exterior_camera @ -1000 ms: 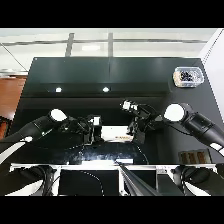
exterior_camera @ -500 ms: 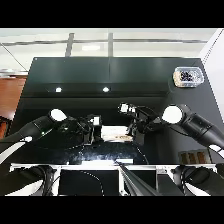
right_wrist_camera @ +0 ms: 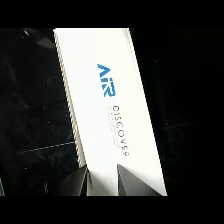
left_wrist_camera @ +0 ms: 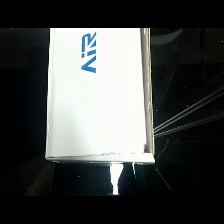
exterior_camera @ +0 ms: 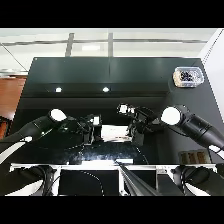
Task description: Fold the box and place the chain.
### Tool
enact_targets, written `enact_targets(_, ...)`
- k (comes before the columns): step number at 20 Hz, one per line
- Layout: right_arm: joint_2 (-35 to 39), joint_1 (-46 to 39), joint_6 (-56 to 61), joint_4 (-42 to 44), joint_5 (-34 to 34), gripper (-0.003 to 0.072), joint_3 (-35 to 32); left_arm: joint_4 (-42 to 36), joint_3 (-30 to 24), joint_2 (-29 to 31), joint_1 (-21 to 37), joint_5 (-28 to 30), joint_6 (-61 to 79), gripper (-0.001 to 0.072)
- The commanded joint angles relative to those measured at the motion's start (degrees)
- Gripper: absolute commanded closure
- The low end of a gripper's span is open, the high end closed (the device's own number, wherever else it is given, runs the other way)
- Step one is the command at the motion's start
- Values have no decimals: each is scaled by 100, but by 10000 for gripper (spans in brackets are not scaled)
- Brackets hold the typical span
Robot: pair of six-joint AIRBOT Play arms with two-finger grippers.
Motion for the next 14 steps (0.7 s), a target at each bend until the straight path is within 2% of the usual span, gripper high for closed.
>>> enact_targets(1, 0, 4, 9, -11, 13, 462, -4, 2, 2, -4, -2, 0, 4, 232)
enact_targets(6, 0, 7, 9, 9, -35, 462, -223, 2, 2, -4, -2, 0, 4, 232)
enact_targets(8, 0, 7, 55, 9, -131, 402, -247, 2, 2, -4, -2, 0, 4, 232)
enact_targets(14, 20, -17, 280, -9, -90, 402, -212, 2, 2, -4, -2, 0, 4, 232)
